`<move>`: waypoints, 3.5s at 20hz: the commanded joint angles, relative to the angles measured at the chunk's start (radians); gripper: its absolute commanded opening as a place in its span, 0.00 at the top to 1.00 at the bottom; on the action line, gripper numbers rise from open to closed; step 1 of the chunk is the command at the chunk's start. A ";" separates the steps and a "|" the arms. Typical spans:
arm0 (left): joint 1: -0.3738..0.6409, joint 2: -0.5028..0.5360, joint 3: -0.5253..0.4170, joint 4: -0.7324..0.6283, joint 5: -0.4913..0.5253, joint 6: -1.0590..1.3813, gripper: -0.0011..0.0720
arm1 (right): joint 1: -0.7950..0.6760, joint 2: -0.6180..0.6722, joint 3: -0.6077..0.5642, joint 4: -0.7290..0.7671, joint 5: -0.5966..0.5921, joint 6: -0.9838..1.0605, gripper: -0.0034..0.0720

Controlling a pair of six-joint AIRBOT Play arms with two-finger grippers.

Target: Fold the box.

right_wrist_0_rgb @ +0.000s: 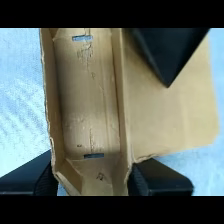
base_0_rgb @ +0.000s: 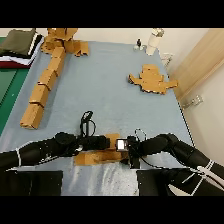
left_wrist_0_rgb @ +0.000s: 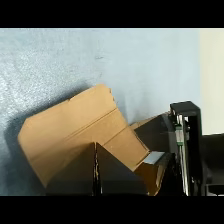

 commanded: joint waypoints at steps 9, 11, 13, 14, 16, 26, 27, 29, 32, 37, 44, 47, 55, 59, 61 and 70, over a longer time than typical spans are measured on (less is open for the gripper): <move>0.029 0.006 0.033 0.123 -0.025 0.005 0.97 | 0.000 0.001 0.000 0.000 0.000 0.000 0.29; 0.074 0.059 0.035 0.161 -0.043 0.005 0.97 | 0.000 0.001 0.000 0.000 0.000 0.000 0.29; 0.132 0.111 0.034 0.222 -0.065 0.004 0.97 | 0.000 0.001 0.000 0.000 0.000 0.000 0.29; 0.159 0.134 0.030 0.248 -0.065 -0.003 0.97 | 0.000 0.001 0.000 0.000 0.000 0.000 0.29; 0.218 0.184 0.020 0.275 -0.080 -0.003 0.97 | 0.000 0.001 0.000 0.000 0.000 0.000 0.29; 0.333 0.488 -0.016 0.953 -0.678 -0.113 0.97 | 0.000 0.001 0.000 0.000 0.000 0.000 0.29; 0.303 0.514 -0.016 1.021 -0.708 -0.107 0.97 | 0.000 0.001 0.000 0.000 0.000 0.000 0.29; 0.230 0.539 -0.016 1.089 -0.719 -0.057 0.97 | 0.000 0.001 0.000 0.000 0.000 0.000 0.29; 0.133 0.521 -0.043 1.126 -0.695 0.048 0.06 | 0.000 0.001 0.000 0.000 0.000 0.000 0.29; 0.112 0.464 -0.115 1.116 -0.528 0.106 0.06 | 0.000 0.001 0.000 0.000 0.000 0.000 0.29; 0.037 0.319 -0.104 1.012 -0.346 0.144 0.06 | 0.000 0.001 0.000 0.000 0.000 0.000 0.29; 0.037 0.286 -0.078 0.989 -0.332 0.160 0.06 | 0.000 0.001 0.000 0.000 0.000 0.000 0.29; 0.008 0.285 -0.076 0.924 -0.294 0.163 0.55 | 0.000 0.001 0.000 0.000 0.000 0.000 0.29; -0.016 0.285 -0.076 0.923 -0.269 0.166 0.76 | 0.000 0.001 0.000 0.000 0.000 0.000 0.29; -0.026 0.285 -0.076 0.922 -0.248 0.166 0.76 | 0.000 0.001 0.000 0.000 0.000 0.000 0.29; -0.096 0.247 -0.076 0.924 -0.093 0.167 0.73 | 0.000 0.001 0.000 0.000 0.000 0.000 0.29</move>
